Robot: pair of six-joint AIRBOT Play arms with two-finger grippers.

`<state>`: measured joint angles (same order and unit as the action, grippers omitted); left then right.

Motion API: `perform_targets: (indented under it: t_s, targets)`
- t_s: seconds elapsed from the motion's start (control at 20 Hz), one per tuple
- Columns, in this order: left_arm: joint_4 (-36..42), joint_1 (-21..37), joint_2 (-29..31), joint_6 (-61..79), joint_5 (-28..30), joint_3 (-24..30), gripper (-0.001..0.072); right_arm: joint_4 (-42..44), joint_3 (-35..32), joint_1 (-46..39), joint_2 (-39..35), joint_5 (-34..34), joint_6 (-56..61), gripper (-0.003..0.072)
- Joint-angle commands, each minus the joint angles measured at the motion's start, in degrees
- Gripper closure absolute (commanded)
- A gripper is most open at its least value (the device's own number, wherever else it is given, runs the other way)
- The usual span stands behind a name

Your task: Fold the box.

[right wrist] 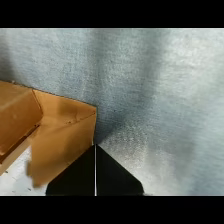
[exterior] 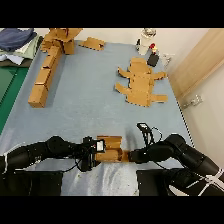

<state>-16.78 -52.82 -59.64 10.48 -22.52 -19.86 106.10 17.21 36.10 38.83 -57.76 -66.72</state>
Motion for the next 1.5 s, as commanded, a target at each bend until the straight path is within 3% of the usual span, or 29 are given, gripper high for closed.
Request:
perform_targets:
  t_s: [0.0, 0.4, 0.95, 1.3, 1.45]
  targets:
    - [0.0, 0.0, 0.0, 0.0, 0.0, 0.0, 0.0108, 1.6, -0.1, 0.1, 0.9, 1.3, -1.3, 0.0684]
    - [0.0, 0.0, 0.0, 0.0, 0.0, 0.0, 0.0107, 1.8, 0.0, 0.1, 0.3, 0.1, -1.5, 0.0684]
    - [0.0, 0.0, 0.0, 0.0, 0.0, 0.0, 0.0108, 2.7, 0.0, 0.1, -7.1, -4.0, -1.2, 0.0684]
    - [0.0, 0.0, 0.0, 0.0, 0.0, 0.0, 0.0108, 12.5, 0.1, 0.1, -5.9, 5.8, -7.5, 0.0682]
    - [0.0, 0.0, 0.0, 0.0, 0.0, 0.0, 0.0107, 12.7, 1.4, 0.0, -5.7, 6.0, -7.5, 0.0623]
